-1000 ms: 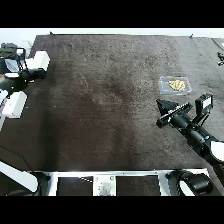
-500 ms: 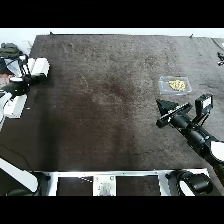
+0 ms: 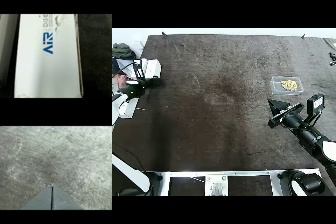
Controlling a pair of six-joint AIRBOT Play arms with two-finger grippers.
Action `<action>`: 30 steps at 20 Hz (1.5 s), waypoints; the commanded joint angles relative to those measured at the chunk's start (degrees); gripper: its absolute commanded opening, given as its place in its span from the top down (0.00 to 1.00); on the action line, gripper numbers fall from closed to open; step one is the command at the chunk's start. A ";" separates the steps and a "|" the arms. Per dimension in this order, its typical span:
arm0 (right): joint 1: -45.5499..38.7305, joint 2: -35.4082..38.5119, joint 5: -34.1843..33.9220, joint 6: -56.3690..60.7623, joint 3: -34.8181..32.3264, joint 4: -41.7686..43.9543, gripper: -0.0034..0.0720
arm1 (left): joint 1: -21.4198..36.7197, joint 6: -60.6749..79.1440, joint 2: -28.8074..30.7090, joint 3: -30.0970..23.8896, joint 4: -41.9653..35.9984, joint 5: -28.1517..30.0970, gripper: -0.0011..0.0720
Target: Fold the box and place the chain.
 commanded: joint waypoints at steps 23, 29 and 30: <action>0.02 0.04 0.39 0.17 0.02 -0.02 0.98 | 0.09 0.04 31.89 1.03 0.07 -19.74 0.97; 0.02 0.04 0.39 0.17 0.02 -0.02 0.98 | -2.08 4.42 52.54 -8.33 -0.52 -17.55 0.98; 0.02 0.04 0.42 0.17 0.02 -0.02 0.98 | -2.86 6.88 57.18 -12.74 -0.55 -15.41 0.98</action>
